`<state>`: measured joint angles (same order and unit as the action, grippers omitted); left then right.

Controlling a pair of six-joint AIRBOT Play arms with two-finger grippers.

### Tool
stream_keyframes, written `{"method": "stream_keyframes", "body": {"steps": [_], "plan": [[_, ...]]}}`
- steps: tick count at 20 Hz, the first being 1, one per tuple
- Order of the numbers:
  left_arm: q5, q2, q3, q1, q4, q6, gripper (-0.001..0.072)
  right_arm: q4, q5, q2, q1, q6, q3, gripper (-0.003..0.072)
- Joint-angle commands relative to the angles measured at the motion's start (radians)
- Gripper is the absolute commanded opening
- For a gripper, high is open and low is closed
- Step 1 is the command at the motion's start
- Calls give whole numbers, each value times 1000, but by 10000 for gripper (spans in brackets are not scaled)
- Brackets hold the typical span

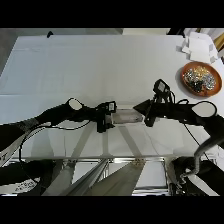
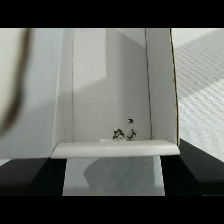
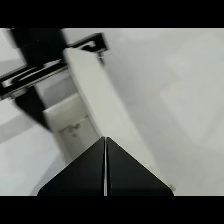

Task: Fold the box and place the chain.

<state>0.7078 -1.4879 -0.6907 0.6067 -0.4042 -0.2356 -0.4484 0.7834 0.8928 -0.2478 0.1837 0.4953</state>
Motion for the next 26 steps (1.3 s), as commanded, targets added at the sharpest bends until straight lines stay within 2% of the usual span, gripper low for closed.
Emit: {"method": "stream_keyframes", "body": {"steps": [1, 5, 9, 11, 13, 16, 17, 24, 26], "plan": [[0, 1, 0, 0, 0, 0, 272, 42, -162, 106, -17, 17, 1, 15], [0, 1, 1, 0, 0, 0, 272, 31, -166, 175, -17, 22, 2, 15], [0, 1, 1, 0, 0, 0, 273, 26, -127, 85, -16, 22, 51, 15], [0, 1, 0, 0, 0, 0, 272, -30, -26, -10, -16, 27, 70, 15], [0, 1, 0, 0, 0, 0, 272, -118, 142, -90, -16, 29, 70, 15], [0, 1, 0, 0, 0, 0, 272, -231, 430, -107, -16, 35, 68, 15], [0, 1, 1, 0, 0, 0, 272, -251, 458, -106, -24, 51, 68, 15], [0, 1, 0, 0, 0, 0, 272, -341, 304, -29, -88, 119, 68, 15], [0, 1, 0, 0, 0, 0, 272, -358, 182, 6, -88, 169, 68, 15]]}}
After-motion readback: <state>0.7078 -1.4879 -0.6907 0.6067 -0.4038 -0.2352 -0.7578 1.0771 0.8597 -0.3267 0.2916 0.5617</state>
